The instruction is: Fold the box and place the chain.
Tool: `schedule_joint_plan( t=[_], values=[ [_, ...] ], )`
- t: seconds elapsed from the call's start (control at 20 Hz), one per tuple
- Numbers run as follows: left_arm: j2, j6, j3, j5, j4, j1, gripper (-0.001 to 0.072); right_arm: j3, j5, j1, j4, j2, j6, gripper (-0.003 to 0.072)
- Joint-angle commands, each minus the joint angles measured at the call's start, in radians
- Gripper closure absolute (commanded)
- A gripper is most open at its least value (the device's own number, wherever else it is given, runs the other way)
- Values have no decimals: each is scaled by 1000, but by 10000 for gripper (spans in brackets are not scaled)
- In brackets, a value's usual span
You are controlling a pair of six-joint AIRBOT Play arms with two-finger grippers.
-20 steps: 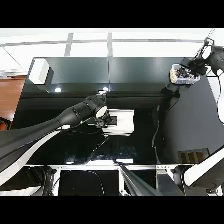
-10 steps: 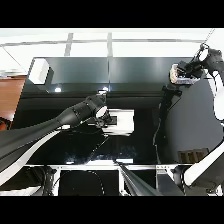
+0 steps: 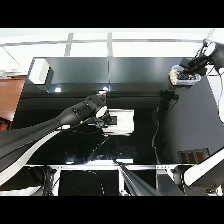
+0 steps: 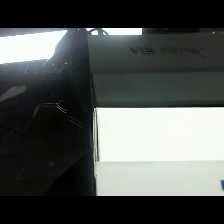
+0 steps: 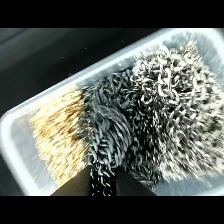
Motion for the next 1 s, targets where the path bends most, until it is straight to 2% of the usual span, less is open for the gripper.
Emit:
schedule_joint_plan(
  t=[0.0,0.3,0.6,0.7,0.85,0.95],
  values=[
    [0,0,1,0,0,0,681,1,69,13,32,145,-114,677],
    [0,0,1,0,-3,0,682,0,198,97,50,481,-233,678],
    [0,0,1,3,-3,0,681,-103,327,207,144,775,-258,678],
    [0,0,1,4,-3,0,681,-140,401,235,209,847,-269,679],
    [0,0,1,4,-3,0,681,-180,583,260,382,905,-343,678],
    [0,0,1,3,-4,0,681,-237,609,288,469,949,-359,678]
  ],
)
